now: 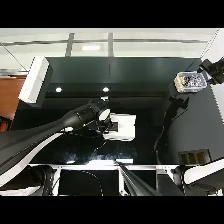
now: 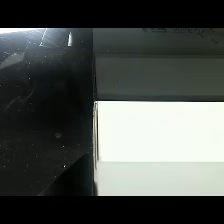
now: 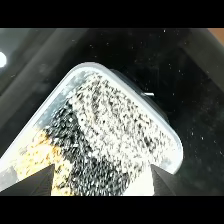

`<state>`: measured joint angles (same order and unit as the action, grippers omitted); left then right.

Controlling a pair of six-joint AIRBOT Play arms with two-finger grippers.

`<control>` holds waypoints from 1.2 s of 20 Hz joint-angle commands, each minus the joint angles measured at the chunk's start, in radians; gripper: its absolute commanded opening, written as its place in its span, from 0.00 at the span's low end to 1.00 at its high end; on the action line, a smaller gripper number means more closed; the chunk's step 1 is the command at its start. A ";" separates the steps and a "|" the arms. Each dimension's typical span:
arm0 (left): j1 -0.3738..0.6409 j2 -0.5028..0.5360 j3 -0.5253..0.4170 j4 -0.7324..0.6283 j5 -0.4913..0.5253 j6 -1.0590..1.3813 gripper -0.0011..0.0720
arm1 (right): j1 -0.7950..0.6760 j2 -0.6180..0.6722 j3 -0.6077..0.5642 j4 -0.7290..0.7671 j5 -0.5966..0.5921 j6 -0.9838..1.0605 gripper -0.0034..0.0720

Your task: Fold the box and place the chain.

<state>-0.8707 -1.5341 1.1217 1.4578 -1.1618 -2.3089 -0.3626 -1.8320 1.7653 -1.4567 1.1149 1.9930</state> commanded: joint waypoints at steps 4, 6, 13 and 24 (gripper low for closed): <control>0.001 0.000 0.000 0.000 -0.001 0.001 0.05 | -0.002 -0.095 0.044 -0.026 -0.011 0.042 1.00; 0.001 0.000 0.000 0.000 -0.001 0.001 0.05 | -0.001 -0.108 0.044 -0.036 -0.026 0.042 1.00; 0.001 0.000 0.000 0.000 0.000 0.001 0.05 | -0.001 -0.140 0.044 -0.036 -0.049 0.041 1.00; 0.000 0.000 0.000 -0.001 -0.001 0.001 0.05 | 0.015 -0.140 0.044 -0.040 0.040 -0.033 0.12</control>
<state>-0.8707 -1.5341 1.1217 1.4574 -1.1625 -2.3081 -0.3450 -1.9808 1.8084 -1.4879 1.0969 1.9984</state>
